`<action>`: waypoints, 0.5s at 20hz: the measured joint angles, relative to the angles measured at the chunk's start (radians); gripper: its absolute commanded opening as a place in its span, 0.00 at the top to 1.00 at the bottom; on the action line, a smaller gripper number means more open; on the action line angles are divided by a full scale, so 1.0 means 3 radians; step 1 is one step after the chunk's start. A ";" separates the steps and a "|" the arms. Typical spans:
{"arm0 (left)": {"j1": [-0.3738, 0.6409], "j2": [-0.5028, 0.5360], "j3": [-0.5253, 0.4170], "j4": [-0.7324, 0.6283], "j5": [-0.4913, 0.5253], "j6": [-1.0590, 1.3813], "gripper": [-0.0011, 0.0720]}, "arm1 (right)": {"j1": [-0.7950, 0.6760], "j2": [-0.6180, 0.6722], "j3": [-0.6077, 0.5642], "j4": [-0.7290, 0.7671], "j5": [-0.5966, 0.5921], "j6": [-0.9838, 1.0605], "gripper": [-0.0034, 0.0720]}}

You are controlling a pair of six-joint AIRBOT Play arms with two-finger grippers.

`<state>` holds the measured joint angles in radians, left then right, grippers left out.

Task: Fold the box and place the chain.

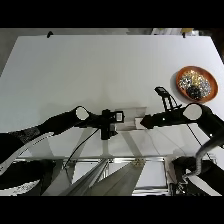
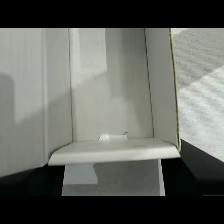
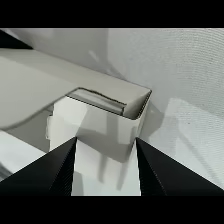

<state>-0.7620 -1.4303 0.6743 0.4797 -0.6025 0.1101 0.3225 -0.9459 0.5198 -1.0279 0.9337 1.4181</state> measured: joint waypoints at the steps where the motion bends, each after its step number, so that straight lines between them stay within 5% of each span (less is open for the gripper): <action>1: 0.0000 0.0000 0.0000 -0.0001 0.0000 0.0001 0.70 | 0.0102 -0.0048 0.0055 -0.0153 -0.0005 0.0219 0.41; 10: 0.0000 0.0000 0.0000 -0.0001 0.0000 0.0001 0.70 | 0.0821 -0.0708 0.0557 -0.1092 0.0086 0.1445 0.43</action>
<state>-0.7620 -1.4303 0.6743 0.4793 -0.6025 0.1104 0.5690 -1.1584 0.6868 -1.3556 0.9596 1.8515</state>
